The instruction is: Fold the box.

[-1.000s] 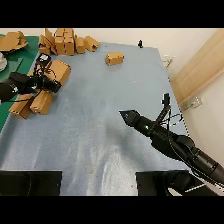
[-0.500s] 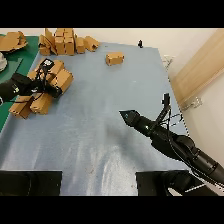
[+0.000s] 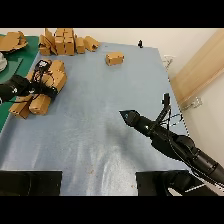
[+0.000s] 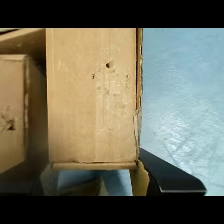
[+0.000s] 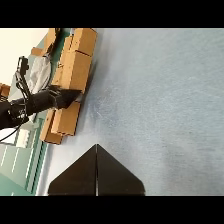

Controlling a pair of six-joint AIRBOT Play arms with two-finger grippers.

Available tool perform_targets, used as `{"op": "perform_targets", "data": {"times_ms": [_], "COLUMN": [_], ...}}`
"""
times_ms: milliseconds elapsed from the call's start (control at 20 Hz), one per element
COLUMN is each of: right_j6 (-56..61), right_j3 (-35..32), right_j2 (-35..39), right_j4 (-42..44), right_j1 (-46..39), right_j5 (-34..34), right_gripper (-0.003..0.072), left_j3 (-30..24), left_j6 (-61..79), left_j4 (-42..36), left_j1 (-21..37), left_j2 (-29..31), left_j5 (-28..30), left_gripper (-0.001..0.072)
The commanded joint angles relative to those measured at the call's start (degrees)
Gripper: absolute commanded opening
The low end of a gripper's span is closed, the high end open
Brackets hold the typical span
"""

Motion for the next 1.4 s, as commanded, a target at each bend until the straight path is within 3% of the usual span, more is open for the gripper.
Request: {"op": "perform_targets", "data": {"times_ms": [0, 450, 550, 600, 1050, 1350], "right_j6": [0.3, 0.6, 0.6, 0.6, 0.6, 0.6], "right_j3": [0.0, 0.0, 0.0, 0.0, 0.0, 0.2], "right_j2": [0.0, 0.0, 0.0, 0.0, 0.0, 0.0], "right_j4": [0.0, 0.0, 0.0, 0.0, 0.0, 0.0], "right_j1": [0.0, 0.0, 0.0, 0.0, 0.0, 0.0], "right_j5": [0.2, 0.3, 0.2, 0.2, 0.2, -2.4], "right_gripper": [0.0003, 0.0004, 0.0004, 0.0004, 0.0004, 0.0004], "left_j3": [0.0, 3.1, 3.8, 4.0, 4.4, 4.4], "left_j6": [-1.3, -1.3, -1.3, -1.3, -1.3, -7.0], "left_j4": [0.5, 0.4, 0.4, 0.4, 0.8, 10.5], "left_j1": [1.8, 2.3, 2.3, 2.3, 2.3, 2.4], "left_j2": [-0.1, -0.1, 0.0, 0.1, 1.3, 7.6], "left_j5": [0.0, -6.0, -6.8, -6.7, -5.5, -7.1], "left_gripper": [0.0401, 0.0419, 0.0647, 0.0663, 0.0666, 0.0667]}}
